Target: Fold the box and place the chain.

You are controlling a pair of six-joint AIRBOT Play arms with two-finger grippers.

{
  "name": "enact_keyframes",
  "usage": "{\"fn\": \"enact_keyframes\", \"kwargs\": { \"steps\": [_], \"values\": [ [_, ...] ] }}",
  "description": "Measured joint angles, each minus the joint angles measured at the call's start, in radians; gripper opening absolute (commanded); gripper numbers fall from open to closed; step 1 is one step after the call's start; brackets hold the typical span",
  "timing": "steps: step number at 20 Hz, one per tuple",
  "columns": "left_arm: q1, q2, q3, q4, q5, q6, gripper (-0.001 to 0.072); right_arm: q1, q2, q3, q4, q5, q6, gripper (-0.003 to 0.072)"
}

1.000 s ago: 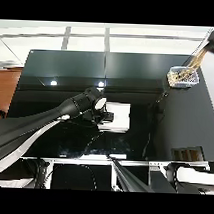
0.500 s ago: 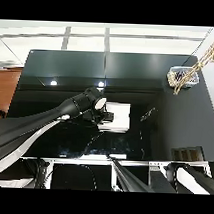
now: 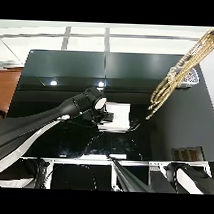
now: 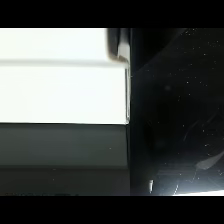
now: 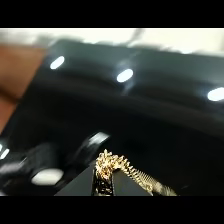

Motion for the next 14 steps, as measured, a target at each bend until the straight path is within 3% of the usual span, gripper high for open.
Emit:
{"fn": "enact_keyframes", "kwargs": {
  "steps": [6,14],
  "values": [
    [0.0,0.0,0.0,0.001,0.001,0.0,0.0025,0.117,0.003,-0.022,0.061,0.051,0.003,0.0012],
    [0.0,0.0,0.0,0.003,0.006,0.0,0.0026,0.211,0.002,-0.027,0.148,-0.066,0.012,0.0012]
  ]
}}
